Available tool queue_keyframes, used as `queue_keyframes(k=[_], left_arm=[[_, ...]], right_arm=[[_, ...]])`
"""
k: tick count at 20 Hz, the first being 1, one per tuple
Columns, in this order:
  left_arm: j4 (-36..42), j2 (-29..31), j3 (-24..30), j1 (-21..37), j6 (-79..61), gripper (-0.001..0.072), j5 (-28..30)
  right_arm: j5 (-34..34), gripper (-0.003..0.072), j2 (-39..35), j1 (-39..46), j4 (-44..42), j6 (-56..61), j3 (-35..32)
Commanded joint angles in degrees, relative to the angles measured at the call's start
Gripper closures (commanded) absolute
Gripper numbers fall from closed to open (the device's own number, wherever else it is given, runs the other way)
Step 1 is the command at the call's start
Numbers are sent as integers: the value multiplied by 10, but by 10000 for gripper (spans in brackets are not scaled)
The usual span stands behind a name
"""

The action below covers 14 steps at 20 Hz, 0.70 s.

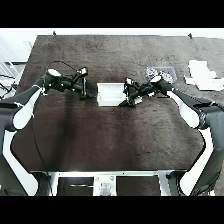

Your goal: Fold the box and place the chain.

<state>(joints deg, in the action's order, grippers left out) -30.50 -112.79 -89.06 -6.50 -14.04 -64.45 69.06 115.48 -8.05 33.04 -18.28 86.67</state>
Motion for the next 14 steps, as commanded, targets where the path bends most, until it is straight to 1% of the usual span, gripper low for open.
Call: queue_keyframes(k=[1, 3, 4, 14], left_arm=[[6, -4, -3, 0, 15, 152, -25], [19, -5, -3, 0, -28, 149, -67], [28, -5, -3, 0, -36, -11, -77], [23, -13, 0, -2, -44, -11, -74]], right_arm=[[0, 103, 0, 0, 0, 0, 0], [0, 103, 0, 0, 0, 0, 0], [0, 103, 0, 0, 0, 0, 0], [0, 104, 0, 0, 0, 0, 0]])
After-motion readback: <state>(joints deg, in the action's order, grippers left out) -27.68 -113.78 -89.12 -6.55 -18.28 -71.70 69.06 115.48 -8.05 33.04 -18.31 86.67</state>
